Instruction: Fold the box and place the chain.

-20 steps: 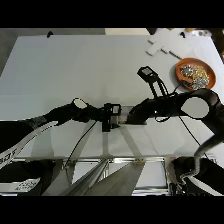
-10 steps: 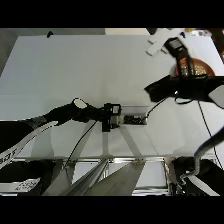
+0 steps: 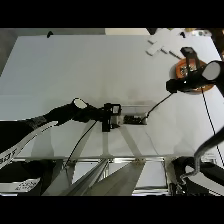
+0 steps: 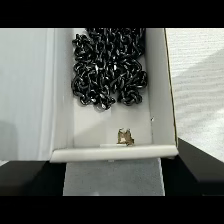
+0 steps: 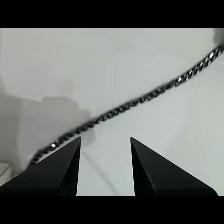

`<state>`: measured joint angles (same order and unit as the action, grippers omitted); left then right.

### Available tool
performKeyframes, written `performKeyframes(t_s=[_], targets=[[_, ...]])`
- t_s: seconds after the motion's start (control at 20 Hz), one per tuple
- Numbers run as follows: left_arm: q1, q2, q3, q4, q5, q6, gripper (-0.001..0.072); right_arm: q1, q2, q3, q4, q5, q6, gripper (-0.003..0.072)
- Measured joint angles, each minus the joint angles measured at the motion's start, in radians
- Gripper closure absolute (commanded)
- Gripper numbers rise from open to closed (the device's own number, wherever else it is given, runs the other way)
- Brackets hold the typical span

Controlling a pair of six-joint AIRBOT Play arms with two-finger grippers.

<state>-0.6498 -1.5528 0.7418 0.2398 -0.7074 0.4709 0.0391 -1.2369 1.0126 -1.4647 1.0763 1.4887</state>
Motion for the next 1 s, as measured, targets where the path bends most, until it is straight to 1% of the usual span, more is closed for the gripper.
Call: performKeyframes(t_s=[0.15,0.35,0.45,0.55,0.65,0.8,0.95,1.0], targets=[[0.0,0.0,0.0,0.0,0.0,0.0,0.0698,-0.011,-0.126,0.0,-0.028,0.011,0.004,0.0351],[0.0,0.0,0.0,0.0,0.0,0.0,0.0698,-0.003,-0.21,0.0,-0.039,-0.01,0.005,0.0356],[0.0,0.0,0.0,0.0,0.0,0.0,0.0698,0.0,-0.227,0.0,-0.045,-0.023,0.006,0.0366],[0.0,0.0,0.0,0.0,0.0,0.0,0.0698,0.002,-0.235,0.0,-0.047,-0.034,0.006,0.0394],[0.0,0.0,0.0,0.0,0.0,0.0,0.0698,0.003,-0.24,0.0,-0.053,-0.051,0.006,0.0394],[0.0,0.0,0.0,0.0,0.0,0.0,0.0698,0.003,-0.243,-0.001,-0.078,-0.094,0.022,0.0418],[0.0,0.0,0.0,0.0,0.0,0.0,0.0698,0.003,-0.244,-0.006,-0.093,-0.11,0.038,0.0427],[0.0,0.0,0.0,0.0,0.0,0.0,0.0698,0.003,-0.244,-0.01,-0.096,-0.114,0.042,0.047]])
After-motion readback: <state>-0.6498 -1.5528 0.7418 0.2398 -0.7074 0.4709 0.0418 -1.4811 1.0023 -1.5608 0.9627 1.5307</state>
